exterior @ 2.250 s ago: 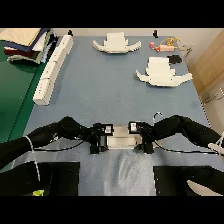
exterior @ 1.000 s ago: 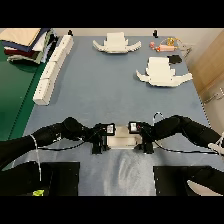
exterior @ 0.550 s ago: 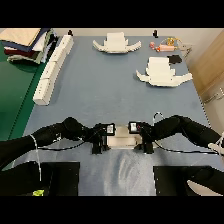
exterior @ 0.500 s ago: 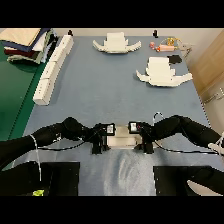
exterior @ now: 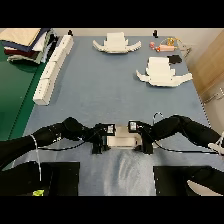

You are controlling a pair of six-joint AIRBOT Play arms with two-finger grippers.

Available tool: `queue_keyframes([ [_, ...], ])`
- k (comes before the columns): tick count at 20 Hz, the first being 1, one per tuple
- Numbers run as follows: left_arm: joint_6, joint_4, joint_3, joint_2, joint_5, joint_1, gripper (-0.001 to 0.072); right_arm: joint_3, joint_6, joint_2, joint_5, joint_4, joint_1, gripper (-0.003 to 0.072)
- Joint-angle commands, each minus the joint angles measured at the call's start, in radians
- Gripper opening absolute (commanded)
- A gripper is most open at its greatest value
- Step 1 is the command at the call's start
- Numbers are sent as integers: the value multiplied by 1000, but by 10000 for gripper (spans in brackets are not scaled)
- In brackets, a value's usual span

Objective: Fold the box.

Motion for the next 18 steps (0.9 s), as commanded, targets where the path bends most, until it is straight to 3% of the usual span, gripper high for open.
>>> queue_keyframes([
  [1, -1, 0, 1, 0, -2, 0, 522, 26, 130, 30, -16, -92, -1, 720],
  [7, -1, 0, 1, 0, -2, 0, 522, 68, 392, 185, -168, -314, -1, 720],
  [10, -1, 0, 1, 0, -2, 0, 522, 68, 536, 282, -266, -319, -1, 720],
  [12, -1, 0, 1, 0, -2, 0, 522, 68, 769, 346, -322, -277, -1, 705],
  [13, -1, 0, 1, 0, -2, 0, 522, 67, 902, 365, -333, -229, -1, 544],
  [14, -1, 0, 1, 0, -2, 0, 521, 67, 1013, 375, -335, -157, -1, 276],
  [15, -1, 0, 1, 0, -2, 0, 522, 66, 1049, 375, -325, -61, 0, 91],
  [18, -1, 0, 1, 0, -2, 0, 522, 66, 1049, 341, -149, 136, 24, 2],
])
